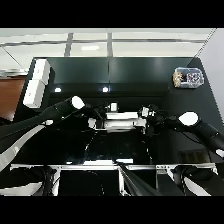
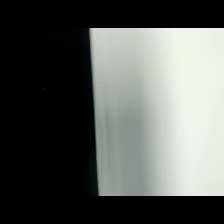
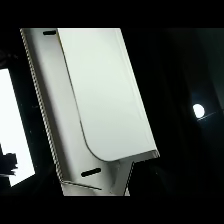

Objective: Fold the box and place the chain.

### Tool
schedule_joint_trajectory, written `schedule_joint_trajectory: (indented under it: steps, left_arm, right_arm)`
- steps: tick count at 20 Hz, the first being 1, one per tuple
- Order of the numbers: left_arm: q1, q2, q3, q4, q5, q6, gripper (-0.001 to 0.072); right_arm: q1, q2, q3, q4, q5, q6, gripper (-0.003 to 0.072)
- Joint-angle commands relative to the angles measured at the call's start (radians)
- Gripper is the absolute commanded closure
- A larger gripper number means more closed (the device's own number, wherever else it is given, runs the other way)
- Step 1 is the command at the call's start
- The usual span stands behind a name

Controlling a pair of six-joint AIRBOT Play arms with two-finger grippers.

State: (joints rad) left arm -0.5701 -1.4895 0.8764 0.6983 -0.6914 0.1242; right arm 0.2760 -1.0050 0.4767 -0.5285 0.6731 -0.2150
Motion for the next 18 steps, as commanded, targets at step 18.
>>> schedule_joint_trajectory:
  steps: [18]
  left_arm:
    - [0.000, 0.000, 0.000, 0.000, -0.001, -0.001, 0.0683]
  right_arm:
    - [-0.039, -0.241, 0.070, 0.031, 0.110, -0.118, -0.0026]
